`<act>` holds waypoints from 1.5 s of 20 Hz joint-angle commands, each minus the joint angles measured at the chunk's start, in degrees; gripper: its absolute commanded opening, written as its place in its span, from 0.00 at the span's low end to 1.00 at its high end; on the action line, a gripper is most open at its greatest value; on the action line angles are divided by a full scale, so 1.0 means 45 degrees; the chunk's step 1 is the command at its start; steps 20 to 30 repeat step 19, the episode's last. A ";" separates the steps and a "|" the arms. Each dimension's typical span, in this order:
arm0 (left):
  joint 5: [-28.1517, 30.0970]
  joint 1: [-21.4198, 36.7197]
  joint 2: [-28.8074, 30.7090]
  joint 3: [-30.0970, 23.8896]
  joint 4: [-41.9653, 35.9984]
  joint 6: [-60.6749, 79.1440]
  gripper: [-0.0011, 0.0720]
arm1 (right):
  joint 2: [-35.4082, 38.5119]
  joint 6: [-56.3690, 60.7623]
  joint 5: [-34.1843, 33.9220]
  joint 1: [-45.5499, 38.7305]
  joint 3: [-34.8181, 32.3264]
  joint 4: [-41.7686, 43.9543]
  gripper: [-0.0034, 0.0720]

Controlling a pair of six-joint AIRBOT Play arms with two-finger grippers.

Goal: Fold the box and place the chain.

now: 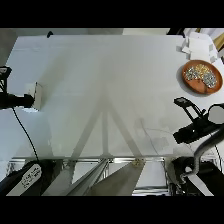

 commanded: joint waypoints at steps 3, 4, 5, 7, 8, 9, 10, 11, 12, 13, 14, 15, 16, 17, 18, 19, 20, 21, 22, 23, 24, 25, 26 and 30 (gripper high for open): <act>0.0879 -0.0019 0.0053 0.0005 0.0010 0.0000 0.96 | 0.0010 0.0000 0.0005 -0.0010 0.0015 0.0005 0.07; 0.1064 -0.0019 0.0053 0.0005 0.0010 0.0000 0.96 | 0.0010 0.0000 0.0005 -0.0010 0.0015 0.0005 0.07; 0.1219 -0.0019 0.0049 0.0005 0.0010 0.0000 0.96 | 0.0010 0.0000 0.0005 -0.0010 0.0015 0.0005 0.07; 0.1389 -0.0019 0.0039 0.0005 0.0010 0.0000 0.96 | 0.0010 0.0000 0.0005 -0.0010 0.0015 0.0005 0.07; 0.1452 -0.0019 0.0039 0.0005 0.0010 0.0000 0.96 | 0.0010 0.0000 0.0005 -0.0010 0.0015 0.0005 0.07; 0.1535 -0.0019 0.0039 0.0005 0.0005 0.0000 0.96 | 0.0010 0.0000 0.0005 -0.0010 0.0015 0.0005 0.07; 0.1656 -0.0019 0.0039 0.0005 0.0005 0.0000 0.96 | 0.0010 0.0000 0.0005 -0.0010 0.0015 0.0005 0.07; 0.1826 -0.0019 0.0039 0.0005 0.0005 0.0000 0.96 | 0.0010 0.0000 0.0005 -0.0010 0.0015 0.0005 0.07; 0.1943 -0.0019 0.0039 0.0005 0.0005 0.0000 0.96 | 0.0010 0.0000 0.0005 -0.0010 0.0015 0.0005 0.07; 0.2016 -0.0019 0.0039 0.0005 0.0005 0.0000 0.96 | 0.0010 0.0000 0.0005 -0.0010 0.0015 0.0005 0.07; 0.2016 -0.0019 0.0039 0.0005 0.0005 0.0000 0.96 | 0.0010 0.0000 0.0005 -0.0010 0.0015 0.0005 0.07; 0.2011 -0.0019 0.0039 0.0005 0.0005 0.0000 0.96 | 0.0010 0.0000 0.0005 -0.0010 0.0015 0.0005 0.07; 0.2006 -0.0019 0.0039 0.0005 0.0005 -0.0005 0.96 | 0.0010 0.0000 0.0005 -0.0010 0.0015 0.0005 0.07; 0.2006 -0.0019 0.0039 0.0005 0.0005 -0.0005 0.96 | 0.0010 0.0000 0.0005 -0.0010 0.0015 0.0005 0.07; 0.2001 -0.0019 0.0039 0.0005 0.0000 -0.0005 0.96 | 0.0010 0.0000 0.0005 -0.0010 0.0015 0.0005 0.07; 0.2001 -0.0019 0.0039 0.0005 0.0000 -0.0005 0.96 | 0.0010 0.0000 0.0005 -0.0010 0.0015 0.0005 0.07; 0.2001 -0.0019 0.0039 0.0005 0.0000 -0.0005 0.96 | 0.0010 0.0000 0.0005 -0.0010 0.0015 0.0005 0.07; 0.2001 -0.0019 0.0039 0.0005 0.0000 -0.0005 0.96 | 0.0010 0.0000 0.0005 -0.0010 0.0015 0.0005 0.07; 0.2001 -0.0019 0.0039 0.0005 0.0000 -0.0005 0.96 | 0.0010 0.0000 0.0005 -0.0010 0.0015 0.0005 0.07; 0.2001 -0.0019 0.0039 0.0005 0.0000 -0.0005 0.96 | 0.0010 0.0000 0.0005 -0.0010 0.0015 0.0005 0.07; 0.2001 -0.0019 0.0039 0.0005 0.0000 -0.0005 0.96 | 0.0010 0.0000 0.0005 -0.0010 0.0015 0.0005 0.07; 0.2001 -0.0019 0.0039 0.0005 0.0000 -0.0005 0.96 | 0.0010 0.0000 0.0005 -0.0010 0.0015 0.0005 0.07; 0.2001 -0.0019 0.0039 0.0005 0.0000 -0.0005 0.96 | 0.0010 0.0000 0.0005 -0.0010 0.0015 0.0005 0.07; 0.2001 -0.0019 0.0039 0.0005 0.0000 -0.0005 0.96 | 0.0010 0.0000 0.0005 -0.0010 0.0015 0.0005 0.07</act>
